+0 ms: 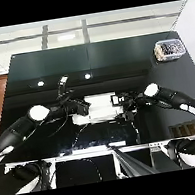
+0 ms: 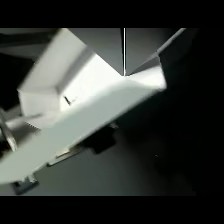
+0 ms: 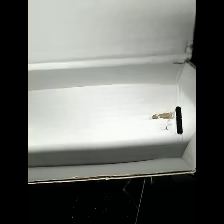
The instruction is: Fold the box and place the chain.
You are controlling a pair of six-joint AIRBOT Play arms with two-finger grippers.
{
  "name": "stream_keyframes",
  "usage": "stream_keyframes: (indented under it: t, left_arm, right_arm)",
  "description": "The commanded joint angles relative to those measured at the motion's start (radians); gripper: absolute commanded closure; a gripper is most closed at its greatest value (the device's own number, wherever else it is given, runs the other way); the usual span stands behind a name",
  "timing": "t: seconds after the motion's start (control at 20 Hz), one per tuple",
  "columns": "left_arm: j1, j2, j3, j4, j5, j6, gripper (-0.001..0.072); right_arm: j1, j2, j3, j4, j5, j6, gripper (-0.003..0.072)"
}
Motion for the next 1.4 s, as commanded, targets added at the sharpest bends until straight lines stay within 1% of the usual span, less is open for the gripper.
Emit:
stream_keyframes:
  t: [0.0,0.1,0.25,0.35,0.45,0.5,0.6,0.65,0.75,0.8,0.9,1.0,1.05,1.1,1.15,1.2,1.25,1.3,1.35]
  left_arm:
    - [0.0,-0.127,0.074,0.042,0.041,-0.027,0.0684]
    - [0.0,-0.175,0.11,0.053,0.016,-0.027,0.0684]
    - [0.0,-0.191,0.12,0.054,-0.034,-0.026,0.0683]
    - [0.0,-0.194,0.12,0.095,-0.094,-0.028,0.0683]
    - [0.018,-0.203,0.12,0.154,-0.172,-0.129,0.0684]
    - [0.023,-0.203,0.12,0.178,-0.175,-0.166,0.0684]
    - [0.023,-0.204,0.12,0.183,-0.097,-0.169,0.0683]
    - [0.027,-0.205,0.12,0.183,-0.082,-0.169,0.0683]
    - [0.056,-0.212,0.121,0.188,-0.109,-0.14,0.0682]
    - [0.084,-0.206,0.122,0.203,-0.149,-0.121,0.0682]
    - [0.168,-0.166,0.128,0.241,-0.283,-0.121,0.0683]
    - [0.263,-0.077,0.118,0.376,-0.393,-0.126,0.0683]
    - [0.331,-0.014,0.1,0.427,-0.414,-0.122,0.0682]
    - [0.412,0.052,0.071,0.446,-0.403,-0.094,0.068]
    - [0.519,0.124,0.026,0.415,-0.375,-0.089,0.0679]
    - [0.614,0.181,-0.019,0.331,-0.375,-0.028,0.0679]
    - [0.691,0.226,-0.061,0.219,-0.426,0.109,0.0679]
    - [0.739,0.251,-0.087,0.121,-0.501,0.215,0.068]
    - [0.752,0.257,-0.093,0.063,-0.575,0.278,0.0681]
  right_arm:
    - [0.001,0.0,0.0,0.0,-0.001,0.0,0.0551]
    - [0.001,0.0,0.0,0.0,-0.001,0.0,0.0551]
    - [0.001,0.0,0.0,0.0,-0.001,0.0,0.0551]
    - [0.001,0.0,0.0,0.0,-0.001,0.0,0.0551]
    - [0.001,0.0,0.0,0.0,-0.001,0.0,0.0551]
    - [0.001,0.0,0.0,0.0,-0.001,0.0,0.0551]
    - [0.001,0.0,0.0,0.0,-0.001,0.0,0.0551]
    - [0.001,0.0,0.0,0.0,-0.001,0.0,0.055]
    - [0.001,0.0,0.0,0.0,-0.001,0.0,0.055]
    - [0.001,0.0,0.0,0.0,-0.001,0.0,0.0551]
    - [0.001,0.0,0.0,0.0,-0.001,0.0,0.055]
    - [0.001,0.0,0.0,0.0,-0.001,0.0,0.0551]
    - [0.001,0.0,0.0,0.0,-0.001,0.0,0.055]
    - [0.001,0.0,0.0,0.0,-0.001,0.0,0.0551]
    - [0.001,0.0,0.0,0.0,-0.001,0.0,0.055]
    - [0.001,0.0,0.0,0.0,-0.001,0.0,0.0551]
    - [0.001,0.0,0.0,0.0,-0.001,0.0,0.0551]
    - [0.001,0.0,0.0,0.0,-0.001,0.0,0.055]
    - [0.001,0.0,0.0,0.0,-0.001,0.0,0.0551]
